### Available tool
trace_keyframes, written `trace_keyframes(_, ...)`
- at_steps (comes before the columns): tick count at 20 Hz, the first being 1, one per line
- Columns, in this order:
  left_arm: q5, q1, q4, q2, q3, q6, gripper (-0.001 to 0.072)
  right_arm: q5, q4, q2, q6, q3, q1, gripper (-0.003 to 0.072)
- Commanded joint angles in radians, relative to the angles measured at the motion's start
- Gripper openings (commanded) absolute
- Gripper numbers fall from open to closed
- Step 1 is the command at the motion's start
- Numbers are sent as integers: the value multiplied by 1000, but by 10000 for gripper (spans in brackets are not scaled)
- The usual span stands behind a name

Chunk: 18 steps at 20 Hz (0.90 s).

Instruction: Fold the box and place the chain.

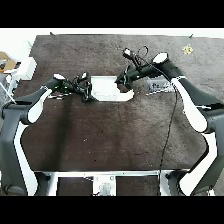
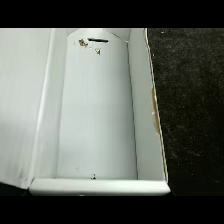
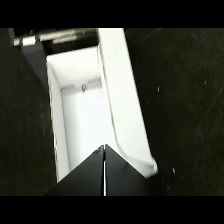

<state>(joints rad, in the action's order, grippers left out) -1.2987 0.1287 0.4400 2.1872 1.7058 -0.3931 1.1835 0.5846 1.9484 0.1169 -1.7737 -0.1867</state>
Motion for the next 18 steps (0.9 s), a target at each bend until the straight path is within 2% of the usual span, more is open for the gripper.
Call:
trace_keyframes(1,0,-1,0,1,0,0,272,-92,-125,56,-47,0,-8,0)
trace_keyframes(5,1,-1,0,1,0,0,272,-140,-121,103,-55,0,-6,0)
trace_keyframes(18,1,-1,0,1,0,0,272,-127,-34,140,-55,2,-3,-1)
